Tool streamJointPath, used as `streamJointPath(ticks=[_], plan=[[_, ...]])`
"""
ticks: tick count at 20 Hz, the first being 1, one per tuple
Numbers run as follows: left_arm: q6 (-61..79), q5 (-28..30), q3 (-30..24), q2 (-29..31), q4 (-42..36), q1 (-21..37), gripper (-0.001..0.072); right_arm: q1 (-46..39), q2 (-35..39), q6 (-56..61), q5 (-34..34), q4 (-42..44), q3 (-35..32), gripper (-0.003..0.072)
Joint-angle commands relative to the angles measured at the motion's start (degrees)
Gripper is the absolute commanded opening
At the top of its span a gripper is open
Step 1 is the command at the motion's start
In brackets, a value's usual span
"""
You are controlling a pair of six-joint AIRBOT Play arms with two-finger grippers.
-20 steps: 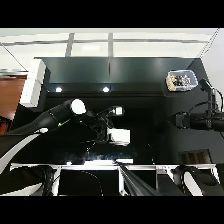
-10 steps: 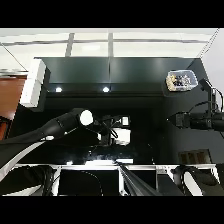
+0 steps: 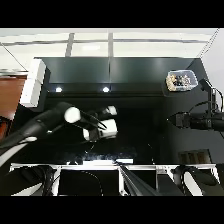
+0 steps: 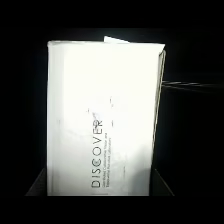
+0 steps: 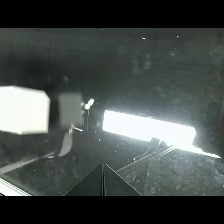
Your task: Fold the box and place the chain.
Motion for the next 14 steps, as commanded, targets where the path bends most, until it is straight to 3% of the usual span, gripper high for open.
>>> streamJointPath(ticks=[1,5,9,12,14], plan=[[-15.4,-9.5,-1.8,7.3,9.6,13.9,0.0275,0.0,0.0,0.0,0.2,0.0,0.0,0.0015],[-28.6,-16.7,-4.1,12.0,17.8,38.6,0.0275,0.1,0.0,-0.1,-0.1,0.0,0.0,0.0015],[-30.9,-14.3,-4.3,11.7,17.5,60.7,0.0275,0.1,0.0,-0.3,-1.6,0.0,0.0,0.0016],[-30.9,-11.4,-4.3,11.4,17.7,68.9,0.0275,0.1,0.0,-0.3,-1.7,0.0,0.0,0.0016],[-29.8,-7.0,-4.3,10.6,17.7,70.1,0.0276,0.1,0.0,-0.3,-2.4,0.7,0.0,0.0016]])
